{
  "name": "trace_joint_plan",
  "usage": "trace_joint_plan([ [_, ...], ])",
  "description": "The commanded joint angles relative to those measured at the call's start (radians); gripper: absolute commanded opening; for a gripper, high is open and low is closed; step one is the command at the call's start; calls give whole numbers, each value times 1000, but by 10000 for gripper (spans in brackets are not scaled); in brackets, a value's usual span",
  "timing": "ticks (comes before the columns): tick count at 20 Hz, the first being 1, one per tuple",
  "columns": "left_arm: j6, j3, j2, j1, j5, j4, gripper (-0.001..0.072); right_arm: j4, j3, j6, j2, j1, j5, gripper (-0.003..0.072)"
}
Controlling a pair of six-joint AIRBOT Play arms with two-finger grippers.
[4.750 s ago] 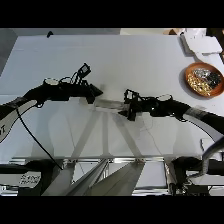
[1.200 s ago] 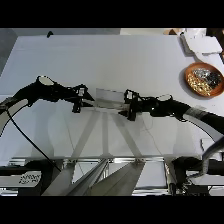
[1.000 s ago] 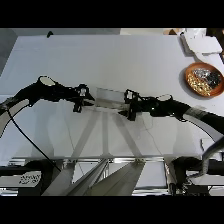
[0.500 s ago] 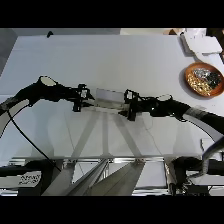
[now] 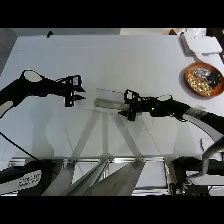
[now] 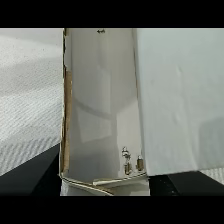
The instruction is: Fold the box and place the chain.
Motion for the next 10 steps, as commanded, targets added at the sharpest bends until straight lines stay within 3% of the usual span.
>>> trace_joint_plan([
  [1,-196,63,8,-13,-26,153,293,0,0,0,0,0,0,448],
  [5,-214,175,-83,-84,-105,160,283,0,0,0,0,0,0,448],
  [10,-209,195,-225,-134,-98,166,273,0,0,0,0,0,0,448],
])
